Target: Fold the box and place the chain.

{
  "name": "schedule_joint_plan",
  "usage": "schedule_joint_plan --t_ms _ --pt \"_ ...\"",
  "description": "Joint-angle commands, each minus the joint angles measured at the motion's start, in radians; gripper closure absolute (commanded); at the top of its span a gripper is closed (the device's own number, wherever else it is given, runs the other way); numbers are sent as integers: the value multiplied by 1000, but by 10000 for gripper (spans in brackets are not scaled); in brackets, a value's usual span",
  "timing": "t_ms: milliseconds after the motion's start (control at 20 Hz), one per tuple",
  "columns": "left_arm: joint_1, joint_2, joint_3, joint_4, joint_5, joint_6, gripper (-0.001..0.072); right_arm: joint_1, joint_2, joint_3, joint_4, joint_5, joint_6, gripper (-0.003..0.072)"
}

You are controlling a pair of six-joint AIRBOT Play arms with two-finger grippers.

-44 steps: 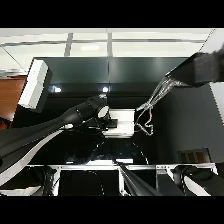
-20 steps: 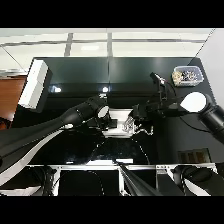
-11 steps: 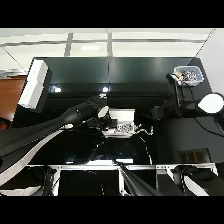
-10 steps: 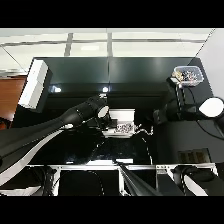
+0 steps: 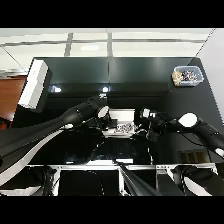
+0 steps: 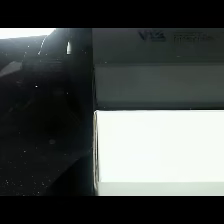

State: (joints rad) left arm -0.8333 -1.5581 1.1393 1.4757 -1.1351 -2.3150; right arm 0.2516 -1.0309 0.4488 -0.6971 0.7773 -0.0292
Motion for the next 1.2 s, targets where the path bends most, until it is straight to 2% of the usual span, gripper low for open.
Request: schedule_joint_plan --t_ms 0,400,700,750,850,900,950,1150 --pt "0 0 1 0 0 0 680 17 -88 -11 119 -16 -312 -25" --pt "0 0 1 0 0 0 680 24 -132 -10 191 -69 -359 -25" --pt "0 0 1 0 0 0 680 25 -133 -9 188 -78 -341 -24" --pt "0 0 1 0 0 0 680 25 -133 -9 188 -77 -334 31" --pt "0 0 1 0 0 0 680 25 -133 -8 170 -66 -315 299" --pt "0 0 1 0 0 0 680 24 -133 -8 160 -52 -307 513" --pt "0 0 1 0 0 0 680 24 -133 -8 152 -44 -299 678" --pt "0 0 1 0 0 0 680 14 -96 -7 90 -45 -131 675"
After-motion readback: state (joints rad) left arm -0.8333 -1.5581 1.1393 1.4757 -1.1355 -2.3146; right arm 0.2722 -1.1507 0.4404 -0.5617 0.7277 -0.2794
